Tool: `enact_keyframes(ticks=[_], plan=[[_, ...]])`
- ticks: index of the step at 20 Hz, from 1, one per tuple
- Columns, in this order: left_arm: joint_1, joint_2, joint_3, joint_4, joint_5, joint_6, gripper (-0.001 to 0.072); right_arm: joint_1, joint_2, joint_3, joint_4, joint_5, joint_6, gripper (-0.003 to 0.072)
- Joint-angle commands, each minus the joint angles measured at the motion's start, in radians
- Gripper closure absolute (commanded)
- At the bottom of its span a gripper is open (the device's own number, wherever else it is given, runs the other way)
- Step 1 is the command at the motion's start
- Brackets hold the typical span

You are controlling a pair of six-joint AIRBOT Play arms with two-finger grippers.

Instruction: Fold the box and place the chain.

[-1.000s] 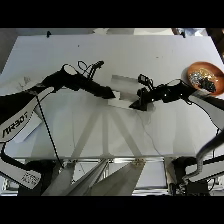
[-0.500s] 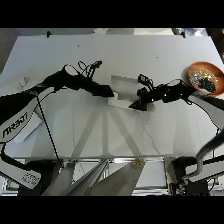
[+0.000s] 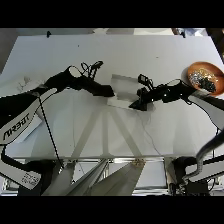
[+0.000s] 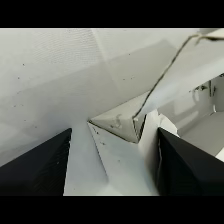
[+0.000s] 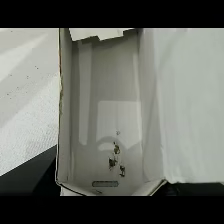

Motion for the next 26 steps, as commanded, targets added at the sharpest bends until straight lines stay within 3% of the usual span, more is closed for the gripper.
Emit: enact_keyframes(ticks=[1,12,19,26], plan=[[-0.025,0.017,0.000,0.182,0.004,-0.122,0.0150,-0.001,0.001,0.000,-0.001,0.002,0.000,0.0287],[-0.153,0.082,0.001,0.616,-0.018,-0.566,0.0153,-0.001,0.001,0.000,-0.001,0.002,0.000,0.0287],[-0.234,0.082,0.060,0.558,-0.001,-0.668,0.0140,-0.001,0.001,0.000,-0.001,0.002,0.000,0.0287],[-0.247,0.079,0.100,0.553,0.018,-0.732,0.0127,-0.001,0.001,0.000,-0.001,0.002,0.000,0.0287]])
